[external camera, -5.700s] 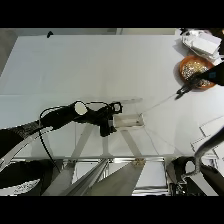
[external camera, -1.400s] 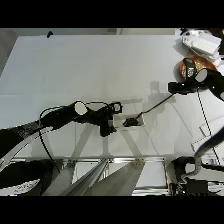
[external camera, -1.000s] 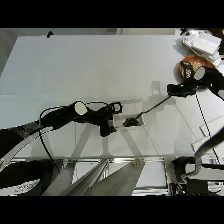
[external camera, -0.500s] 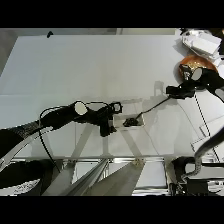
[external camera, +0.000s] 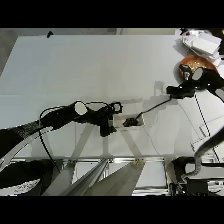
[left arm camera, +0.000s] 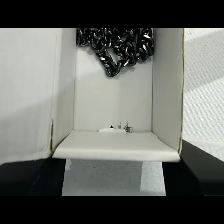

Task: Fold the box and place the chain.

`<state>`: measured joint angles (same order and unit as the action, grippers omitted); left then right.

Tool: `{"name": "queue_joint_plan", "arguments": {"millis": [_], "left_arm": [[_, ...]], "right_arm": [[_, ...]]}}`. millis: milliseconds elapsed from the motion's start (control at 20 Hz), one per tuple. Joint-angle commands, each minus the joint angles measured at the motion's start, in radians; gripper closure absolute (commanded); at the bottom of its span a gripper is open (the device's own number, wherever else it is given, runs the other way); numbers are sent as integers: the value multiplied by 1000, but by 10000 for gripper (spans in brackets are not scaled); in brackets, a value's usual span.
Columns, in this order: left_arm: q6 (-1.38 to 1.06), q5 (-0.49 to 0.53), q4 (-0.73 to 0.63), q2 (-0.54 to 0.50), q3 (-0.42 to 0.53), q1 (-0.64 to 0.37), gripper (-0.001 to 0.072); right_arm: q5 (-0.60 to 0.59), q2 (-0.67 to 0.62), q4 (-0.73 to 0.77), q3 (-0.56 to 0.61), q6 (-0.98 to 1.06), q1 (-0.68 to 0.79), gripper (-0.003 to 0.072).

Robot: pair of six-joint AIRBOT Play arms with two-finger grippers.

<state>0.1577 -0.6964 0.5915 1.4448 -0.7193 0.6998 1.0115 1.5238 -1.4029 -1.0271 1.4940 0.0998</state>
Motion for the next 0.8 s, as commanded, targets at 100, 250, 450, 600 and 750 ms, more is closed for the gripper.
{"name": "queue_joint_plan", "arguments": {"millis": [100,250,450,600,750], "left_arm": [[0,0,0,0,0,0,376],[0,0,0,0,0,0,376],[0,-3,0,0,0,0,376],[0,-4,0,0,0,0,376],[0,-3,0,0,0,0,376]], "right_arm": [[124,-150,-2,-2,-91,1,670],[221,-314,19,-2,-118,-12,670],[287,-544,110,-2,-134,-96,670],[291,-678,147,-2,-111,-201,670],[291,-754,153,-2,-61,-319,670]]}}
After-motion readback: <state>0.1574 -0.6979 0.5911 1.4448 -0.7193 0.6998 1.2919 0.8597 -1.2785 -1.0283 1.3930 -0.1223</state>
